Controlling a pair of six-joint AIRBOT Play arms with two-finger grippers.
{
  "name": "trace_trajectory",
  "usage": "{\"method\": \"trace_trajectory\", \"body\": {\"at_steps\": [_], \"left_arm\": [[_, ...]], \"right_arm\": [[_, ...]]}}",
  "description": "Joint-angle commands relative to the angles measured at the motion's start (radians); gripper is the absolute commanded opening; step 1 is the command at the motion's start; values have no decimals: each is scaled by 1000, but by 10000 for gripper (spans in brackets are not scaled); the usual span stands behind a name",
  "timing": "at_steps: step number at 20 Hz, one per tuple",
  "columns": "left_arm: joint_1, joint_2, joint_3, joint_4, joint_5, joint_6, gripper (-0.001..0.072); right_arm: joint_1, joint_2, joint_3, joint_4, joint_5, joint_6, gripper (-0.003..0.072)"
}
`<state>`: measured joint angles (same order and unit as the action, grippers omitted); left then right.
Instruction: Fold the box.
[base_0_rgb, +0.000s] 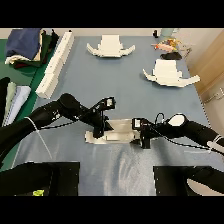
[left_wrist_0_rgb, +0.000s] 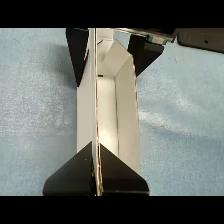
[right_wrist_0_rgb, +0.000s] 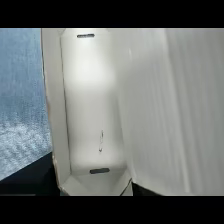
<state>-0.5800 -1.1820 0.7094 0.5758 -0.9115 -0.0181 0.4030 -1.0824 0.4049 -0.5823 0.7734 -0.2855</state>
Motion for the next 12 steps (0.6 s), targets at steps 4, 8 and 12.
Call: {"method": "trace_trajectory", "body": {"at_steps": [4, 8, 12], "left_arm": [[0, 1, 0, 0, 3, 0, 15], [0, 1, 0, 0, 3, 0, 15], [0, 1, 0, 0, 3, 0, 15]], "right_arm": [[-18, -1, -5, -9, 13, 6, 547], [-23, 16, -5, -13, 24, 6, 589], [-23, 17, -5, -13, 23, 5, 587]]}}
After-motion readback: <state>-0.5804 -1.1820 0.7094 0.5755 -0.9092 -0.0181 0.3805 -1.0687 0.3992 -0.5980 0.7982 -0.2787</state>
